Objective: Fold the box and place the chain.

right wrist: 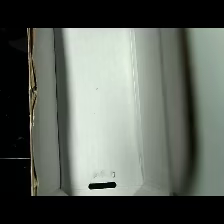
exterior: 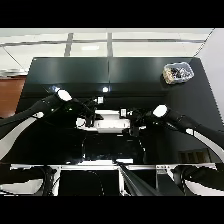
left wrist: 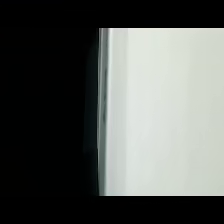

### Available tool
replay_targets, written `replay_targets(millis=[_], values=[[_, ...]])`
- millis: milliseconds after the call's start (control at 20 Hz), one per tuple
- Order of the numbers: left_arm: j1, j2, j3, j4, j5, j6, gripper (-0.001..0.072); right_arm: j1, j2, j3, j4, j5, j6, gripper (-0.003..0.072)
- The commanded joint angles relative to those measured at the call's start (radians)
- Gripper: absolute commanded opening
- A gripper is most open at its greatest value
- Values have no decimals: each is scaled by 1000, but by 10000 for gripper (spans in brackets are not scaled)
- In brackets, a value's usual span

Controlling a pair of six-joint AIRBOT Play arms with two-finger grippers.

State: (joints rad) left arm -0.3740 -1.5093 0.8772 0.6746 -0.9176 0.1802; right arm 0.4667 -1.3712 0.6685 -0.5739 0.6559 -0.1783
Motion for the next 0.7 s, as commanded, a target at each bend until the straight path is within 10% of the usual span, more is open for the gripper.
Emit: replay_targets(millis=[0, 50, 100, 400, 500, 600, 650], values=[[2, 9, 3, 5, -6, -38, 289, 1, -1, 1, -5, -5, 5, 473], [8, 26, 13, 28, -18, -92, 578, 1, -1, 1, -5, -5, 5, 472], [15, 47, 27, 70, -35, -151, 715, 1, -1, 1, -5, -5, 5, 472], [140, 224, 80, 337, -268, -541, 707, 1, -1, 0, -5, -5, 5, 471], [184, 238, 80, 335, -416, -681, 575, 1, -1, 0, -5, -5, 5, 471], [201, 232, 61, 324, -531, -782, 29, 1, -1, 0, -6, -5, 5, 471], [200, 230, 35, 273, -564, -783, 25, 1, -1, 0, -6, -5, 5, 470]])
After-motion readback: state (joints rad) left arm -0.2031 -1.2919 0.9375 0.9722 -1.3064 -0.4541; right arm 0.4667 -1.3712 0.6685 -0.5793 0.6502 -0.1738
